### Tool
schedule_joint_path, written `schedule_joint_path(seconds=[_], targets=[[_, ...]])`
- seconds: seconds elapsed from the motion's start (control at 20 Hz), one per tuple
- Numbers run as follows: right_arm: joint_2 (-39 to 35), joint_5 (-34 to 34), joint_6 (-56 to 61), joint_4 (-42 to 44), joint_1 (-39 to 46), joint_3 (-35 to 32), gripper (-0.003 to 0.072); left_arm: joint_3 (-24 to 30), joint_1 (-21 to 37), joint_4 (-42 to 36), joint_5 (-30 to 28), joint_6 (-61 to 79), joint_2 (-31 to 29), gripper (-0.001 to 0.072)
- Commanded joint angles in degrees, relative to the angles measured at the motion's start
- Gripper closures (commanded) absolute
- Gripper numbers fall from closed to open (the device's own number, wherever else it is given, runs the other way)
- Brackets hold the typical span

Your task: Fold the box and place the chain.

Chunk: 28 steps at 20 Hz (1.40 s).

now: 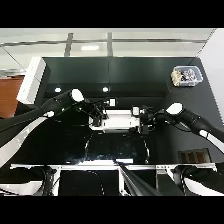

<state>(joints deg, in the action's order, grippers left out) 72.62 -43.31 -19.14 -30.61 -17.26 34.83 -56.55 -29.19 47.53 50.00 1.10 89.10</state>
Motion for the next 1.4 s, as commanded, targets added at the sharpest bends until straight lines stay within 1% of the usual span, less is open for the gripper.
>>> schedule_joint_path(seconds=[0.0, 0.2, 0.8, 1.3, 1.35], targets=[[1.22, -0.5, -0.94, 0.24, 0.68, 0.04, 0.0017, 0.0, -0.02, -0.04, -0.02, -0.02, 0.0, 0.0676], [2.97, -0.61, -2.47, 0.33, 0.46, 0.04, 0.0017, 0.0, -0.02, -0.04, -0.04, 0.0, 0.02, 0.0676], [3.23, 2.62, -0.24, -1.4, -1.49, 0.11, 0.0017, 0.0, -0.04, -0.07, -0.02, -0.02, 0.04, 0.0675], [3.23, 3.06, 0.24, -1.33, -1.49, 0.15, 0.0018, 0.0, -0.04, -0.24, -0.02, -0.02, 0.07, 0.0676], [3.23, 3.04, 0.24, -1.36, -1.49, 0.15, 0.0072, 0.0, -0.04, -0.24, -0.02, 0.0, 0.07, 0.0676]])
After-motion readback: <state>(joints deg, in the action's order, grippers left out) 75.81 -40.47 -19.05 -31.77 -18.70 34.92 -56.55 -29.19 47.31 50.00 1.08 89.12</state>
